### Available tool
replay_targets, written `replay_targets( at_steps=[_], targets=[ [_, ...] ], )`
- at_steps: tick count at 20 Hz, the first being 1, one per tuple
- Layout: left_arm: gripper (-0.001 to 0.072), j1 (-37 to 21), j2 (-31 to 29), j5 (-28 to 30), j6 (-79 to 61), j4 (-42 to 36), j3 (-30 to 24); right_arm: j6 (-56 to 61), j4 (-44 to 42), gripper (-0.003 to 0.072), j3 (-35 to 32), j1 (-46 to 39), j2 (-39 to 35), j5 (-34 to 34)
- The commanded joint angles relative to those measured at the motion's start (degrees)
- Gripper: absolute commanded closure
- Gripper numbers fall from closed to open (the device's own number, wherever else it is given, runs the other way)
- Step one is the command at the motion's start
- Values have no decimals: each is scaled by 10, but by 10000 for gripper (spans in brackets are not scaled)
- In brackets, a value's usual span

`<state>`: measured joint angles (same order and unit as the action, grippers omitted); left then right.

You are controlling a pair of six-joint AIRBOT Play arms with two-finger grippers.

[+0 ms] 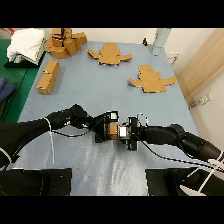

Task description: Fold the box.

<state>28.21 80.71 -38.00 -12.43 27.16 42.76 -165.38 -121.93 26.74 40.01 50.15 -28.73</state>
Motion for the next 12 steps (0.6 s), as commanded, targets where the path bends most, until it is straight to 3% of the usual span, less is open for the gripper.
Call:
replay_targets(
  at_steps=[1,9,12],
  targets=[
    [247,0,0,0,0,0,0,0,-5,291,0,0,3,-9],
    [247,0,0,0,0,0,0,0,-5,297,0,0,-29,0],
    [247,0,0,0,0,0,0,0,-2,601,0,0,-37,4]
  ],
)
